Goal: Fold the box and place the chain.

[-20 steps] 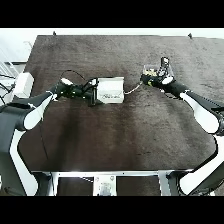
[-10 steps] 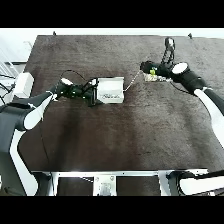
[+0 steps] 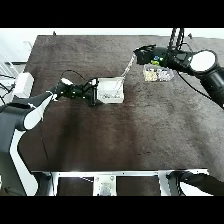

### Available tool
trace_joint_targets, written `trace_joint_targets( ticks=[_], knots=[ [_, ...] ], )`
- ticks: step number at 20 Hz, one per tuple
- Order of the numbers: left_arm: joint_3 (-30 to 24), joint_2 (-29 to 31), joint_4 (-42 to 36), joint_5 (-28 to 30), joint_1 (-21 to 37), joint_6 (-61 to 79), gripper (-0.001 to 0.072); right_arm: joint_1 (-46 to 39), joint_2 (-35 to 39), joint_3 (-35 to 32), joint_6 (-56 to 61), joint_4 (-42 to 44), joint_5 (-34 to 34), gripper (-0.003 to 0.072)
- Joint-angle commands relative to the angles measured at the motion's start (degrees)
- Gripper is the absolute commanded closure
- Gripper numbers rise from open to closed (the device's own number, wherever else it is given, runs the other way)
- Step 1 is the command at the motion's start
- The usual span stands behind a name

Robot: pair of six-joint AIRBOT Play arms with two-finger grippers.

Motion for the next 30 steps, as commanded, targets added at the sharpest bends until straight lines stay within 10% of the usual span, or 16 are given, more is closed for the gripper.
trace_joint_targets(
  ticks=[1,18,19,20,21,27,30],
  knots=[
    [0.0,0.0,0.0,0.0,0.0,0.0,0.0403,3.7,2.9,-0.3,0.1,-1.1,0.4,0.0680],
    [0.0,0.0,0.0,0.0,0.0,0.0,0.0403,8.7,-13.3,-9.3,-0.2,-1.3,-8.9,0.0662],
    [0.0,0.0,0.0,0.0,0.0,0.0,0.0404,8.7,-15.2,-9.2,-0.2,-1.3,-8.8,0.0491],
    [0.0,0.0,0.0,0.0,0.0,0.0,0.0403,8.7,-15.9,-9.2,-0.1,-1.3,-8.7,0.0124],
    [0.0,0.0,0.0,0.0,0.0,0.0,0.0403,8.7,-15.1,-8.9,-0.1,-1.3,-8.6,0.0071],
    [0.0,0.0,0.0,0.0,0.0,0.0,0.0403,3.2,-2.6,-7.6,-3.2,-9.9,-8.8,0.0073],
    [0.0,0.0,0.0,0.0,0.0,0.0,0.0404,-4.0,-1.7,-6.8,-10.5,-7.8,-8.7,0.0291]
  ],
)
